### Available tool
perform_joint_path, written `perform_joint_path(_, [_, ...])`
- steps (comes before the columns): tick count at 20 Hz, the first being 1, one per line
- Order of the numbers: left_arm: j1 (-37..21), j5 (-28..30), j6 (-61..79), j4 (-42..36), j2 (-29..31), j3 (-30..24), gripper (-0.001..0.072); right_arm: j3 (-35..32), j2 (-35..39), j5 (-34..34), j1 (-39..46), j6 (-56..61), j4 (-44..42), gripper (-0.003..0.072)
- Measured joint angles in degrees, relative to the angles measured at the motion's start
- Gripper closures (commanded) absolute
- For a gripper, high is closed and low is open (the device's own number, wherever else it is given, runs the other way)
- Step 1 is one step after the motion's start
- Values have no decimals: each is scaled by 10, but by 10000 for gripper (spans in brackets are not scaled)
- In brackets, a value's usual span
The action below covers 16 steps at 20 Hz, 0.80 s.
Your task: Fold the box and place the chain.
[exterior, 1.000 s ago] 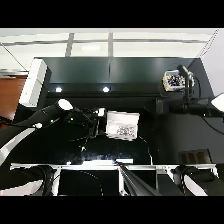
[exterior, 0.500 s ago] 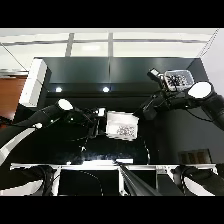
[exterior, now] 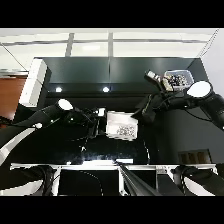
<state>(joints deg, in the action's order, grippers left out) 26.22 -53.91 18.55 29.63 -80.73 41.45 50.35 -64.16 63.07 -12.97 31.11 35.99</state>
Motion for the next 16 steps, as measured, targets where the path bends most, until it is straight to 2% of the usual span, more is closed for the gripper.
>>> perform_joint_path(3, [0,0,0,0,0,0,355,4,-6,-56,2,9,-14,-34])
perform_joint_path(5, [0,0,0,0,0,0,355,0,-16,-62,2,14,-6,-34])
perform_joint_path(7, [0,0,0,0,0,0,355,-11,-26,-41,1,17,6,-34])
perform_joint_path(12, [0,0,0,0,0,0,355,-26,-33,59,0,10,19,-34])
perform_joint_path(16, [0,0,0,0,0,0,355,-31,-35,78,-9,2,37,-34])
